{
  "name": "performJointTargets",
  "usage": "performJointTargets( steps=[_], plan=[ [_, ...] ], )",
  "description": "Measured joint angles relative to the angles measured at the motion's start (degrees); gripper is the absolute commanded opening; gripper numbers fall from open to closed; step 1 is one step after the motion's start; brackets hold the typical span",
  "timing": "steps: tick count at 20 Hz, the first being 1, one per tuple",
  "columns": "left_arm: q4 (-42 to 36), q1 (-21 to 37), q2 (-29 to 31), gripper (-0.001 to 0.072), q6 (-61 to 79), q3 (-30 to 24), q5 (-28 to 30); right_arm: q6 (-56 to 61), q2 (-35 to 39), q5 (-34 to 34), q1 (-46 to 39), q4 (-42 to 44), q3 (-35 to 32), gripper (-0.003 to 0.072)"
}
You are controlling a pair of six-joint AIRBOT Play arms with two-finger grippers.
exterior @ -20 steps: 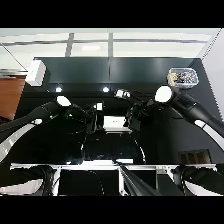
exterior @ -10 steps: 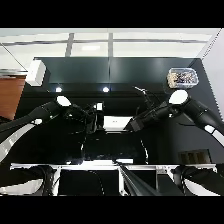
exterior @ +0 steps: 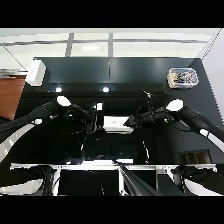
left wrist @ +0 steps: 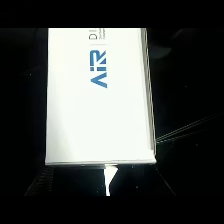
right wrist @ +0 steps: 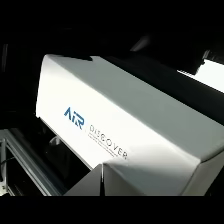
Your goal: Fold the box and place the chain.
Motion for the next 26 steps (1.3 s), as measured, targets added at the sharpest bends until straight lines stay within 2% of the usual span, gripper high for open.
performJointTargets(
  steps=[6,11,12,13,17,19,22,26],
  plan=[
    [-0.2,0.0,0.0,0.04,-0.2,0.0,0.1,1.5,0.8,1.2,-0.7,-3.7,0.9,0.0013],
    [-0.2,0.0,0.0,0.0416,-0.2,0.0,-0.2,1.7,8.1,12.4,-6.4,-8.0,8.3,0.0013],
    [-0.2,0.0,0.0,0.0528,-0.2,0.0,-0.2,2.7,10.3,13.1,-8.2,-10.6,9.4,0.0013],
    [-0.1,0.0,0.1,0.072,-0.2,0.0,0.0,4.4,12.6,14.3,-10.0,-15.3,10.3,0.0013],
    [1.7,0.3,3.2,0.0715,-2.6,0.0,0.1,13.5,20.7,16.9,-16.4,-37.4,11.9,0.0013],
    [3.2,0.6,6.1,0.0712,-5.4,0.0,-0.2,16.1,22.6,17.6,-18.5,-44.3,12.1,0.0013],
    [3.0,-0.4,8.9,0.0706,-8.1,1.3,-0.7,19.0,24.0,14.9,-20.1,-48.6,10.3,0.0013],
    [2.4,-5.4,8.3,0.0693,-12.9,6.3,-0.1,21.0,24.5,9.9,-20.7,-46.9,5.4,0.0013]
  ],
)
